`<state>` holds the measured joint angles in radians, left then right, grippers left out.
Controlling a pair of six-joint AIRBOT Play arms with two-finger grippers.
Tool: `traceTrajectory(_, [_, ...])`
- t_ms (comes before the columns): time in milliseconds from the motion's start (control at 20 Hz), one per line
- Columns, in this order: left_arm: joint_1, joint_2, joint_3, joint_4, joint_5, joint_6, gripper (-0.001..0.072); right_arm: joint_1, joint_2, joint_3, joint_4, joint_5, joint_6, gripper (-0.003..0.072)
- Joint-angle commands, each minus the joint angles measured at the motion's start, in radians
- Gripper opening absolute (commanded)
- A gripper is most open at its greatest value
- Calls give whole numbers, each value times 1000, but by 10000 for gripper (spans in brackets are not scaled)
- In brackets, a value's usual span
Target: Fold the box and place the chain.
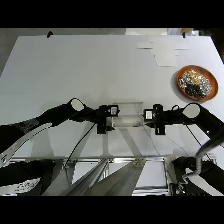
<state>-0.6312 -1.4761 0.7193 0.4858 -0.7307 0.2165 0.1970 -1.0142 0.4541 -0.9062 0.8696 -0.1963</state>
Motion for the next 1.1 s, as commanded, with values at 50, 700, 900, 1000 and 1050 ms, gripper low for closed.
traceTrajectory(50, [0, 0, 0, 0, 0, 0, 209, -1, -37, 0, 42, 2, -54, 168])
traceTrajectory(700, [0, 0, 0, 0, 0, 0, 209, 0, -86, -1, 275, -10, -180, 55])
traceTrajectory(900, [0, 0, 0, 0, 0, 0, 209, 27, -122, -7, 286, -6, -180, 140])
traceTrajectory(1000, [0, 0, 0, 0, 0, 0, 209, 54, -137, -7, 286, -18, -180, 300])
traceTrajectory(1050, [0, 0, 0, 0, 0, 0, 209, 60, -138, -7, 286, -25, -179, 345])
